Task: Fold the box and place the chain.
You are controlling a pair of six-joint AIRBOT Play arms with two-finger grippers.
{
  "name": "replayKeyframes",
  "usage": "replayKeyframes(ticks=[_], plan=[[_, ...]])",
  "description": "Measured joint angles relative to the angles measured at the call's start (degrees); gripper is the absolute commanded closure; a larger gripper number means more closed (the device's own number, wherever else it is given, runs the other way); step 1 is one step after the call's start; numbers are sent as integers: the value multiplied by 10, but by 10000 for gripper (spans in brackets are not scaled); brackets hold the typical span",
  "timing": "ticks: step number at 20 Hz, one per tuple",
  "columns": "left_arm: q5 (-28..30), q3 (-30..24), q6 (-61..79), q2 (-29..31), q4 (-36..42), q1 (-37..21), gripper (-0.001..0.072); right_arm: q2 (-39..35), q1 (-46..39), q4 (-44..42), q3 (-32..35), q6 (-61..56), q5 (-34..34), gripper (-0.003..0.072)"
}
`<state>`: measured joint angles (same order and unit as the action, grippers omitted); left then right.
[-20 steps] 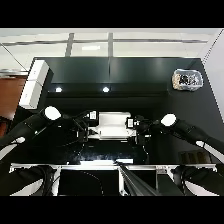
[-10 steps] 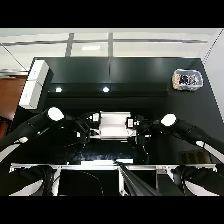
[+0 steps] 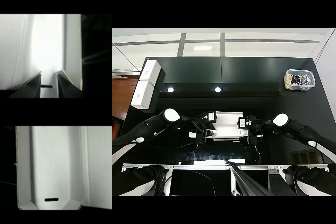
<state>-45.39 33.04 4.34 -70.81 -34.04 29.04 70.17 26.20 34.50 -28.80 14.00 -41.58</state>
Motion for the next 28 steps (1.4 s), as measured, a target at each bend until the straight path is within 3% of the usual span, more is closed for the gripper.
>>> replayKeyframes(ticks=[6, 8, 10, 11, 12, 13, 14, 15, 16, 19, 24, 28], plan=[[14, 0, 2, -8, 25, 8, 440, 0, 0, 0, 0, 0, 0, 208], [15, 0, 2, -9, 28, 9, 264, 0, 0, 0, 0, 0, 0, 208], [16, 0, 2, -9, 29, 9, 256, 0, 0, 0, 0, 0, 1, 208], [16, 0, 2, -9, 29, 9, 284, 0, 0, 0, 0, 0, 1, 208], [16, 0, 2, -9, 29, 9, 364, 0, 0, 0, 0, 0, 1, 208], [16, 0, 2, -9, 29, 9, 336, 0, 0, 0, 0, 0, 0, 208], [16, 0, 2, -9, 29, 9, 251, 0, 0, 0, 0, 0, 0, 207], [16, 0, 2, -9, 30, 9, 256, 0, 0, 0, 0, 0, 0, 207], [17, 0, 2, -9, 30, 10, 436, 0, 0, 0, 0, 0, 0, 208], [14, 0, 2, -5, 20, 10, 607, 0, 0, 0, 0, 0, 0, 208], [7, 1, -130, 56, -98, -11, 677, 0, 0, 0, 0, 0, 0, 208], [-23, 0, -370, 130, -206, -103, 675, 0, 0, 0, 0, 0, 1, 208]])
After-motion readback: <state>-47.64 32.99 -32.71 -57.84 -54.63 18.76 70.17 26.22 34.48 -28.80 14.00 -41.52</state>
